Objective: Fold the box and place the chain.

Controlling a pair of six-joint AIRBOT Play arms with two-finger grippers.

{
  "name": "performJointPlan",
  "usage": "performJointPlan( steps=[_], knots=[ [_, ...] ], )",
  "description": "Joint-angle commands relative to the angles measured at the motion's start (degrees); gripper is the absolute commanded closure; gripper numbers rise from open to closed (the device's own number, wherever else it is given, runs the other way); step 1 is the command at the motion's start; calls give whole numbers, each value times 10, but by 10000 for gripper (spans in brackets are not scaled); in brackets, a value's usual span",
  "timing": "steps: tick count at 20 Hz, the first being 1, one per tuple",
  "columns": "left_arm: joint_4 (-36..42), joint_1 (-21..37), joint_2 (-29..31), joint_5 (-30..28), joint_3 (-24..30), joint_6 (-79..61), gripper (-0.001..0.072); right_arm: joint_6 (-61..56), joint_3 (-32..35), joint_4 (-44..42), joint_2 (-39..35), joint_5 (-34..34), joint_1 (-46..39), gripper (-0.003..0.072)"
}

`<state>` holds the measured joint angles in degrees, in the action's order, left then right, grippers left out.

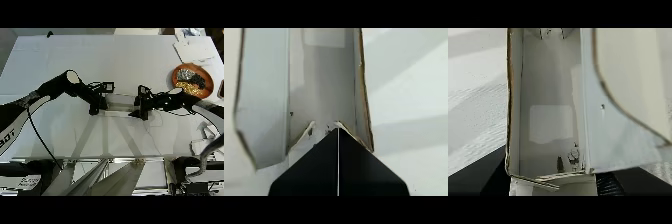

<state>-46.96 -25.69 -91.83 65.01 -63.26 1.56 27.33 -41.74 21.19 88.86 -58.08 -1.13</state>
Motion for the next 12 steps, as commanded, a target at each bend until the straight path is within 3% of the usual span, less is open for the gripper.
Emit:
performJointPlan(
  steps=[1,6,12],
  knots=[
    [-13,1,10,11,0,2,703,0,-1,0,0,0,0,225],
    [-32,16,74,10,0,52,703,0,-1,0,0,0,0,225],
    [-174,81,194,34,0,198,703,0,-1,0,0,0,0,225]
  ],
)
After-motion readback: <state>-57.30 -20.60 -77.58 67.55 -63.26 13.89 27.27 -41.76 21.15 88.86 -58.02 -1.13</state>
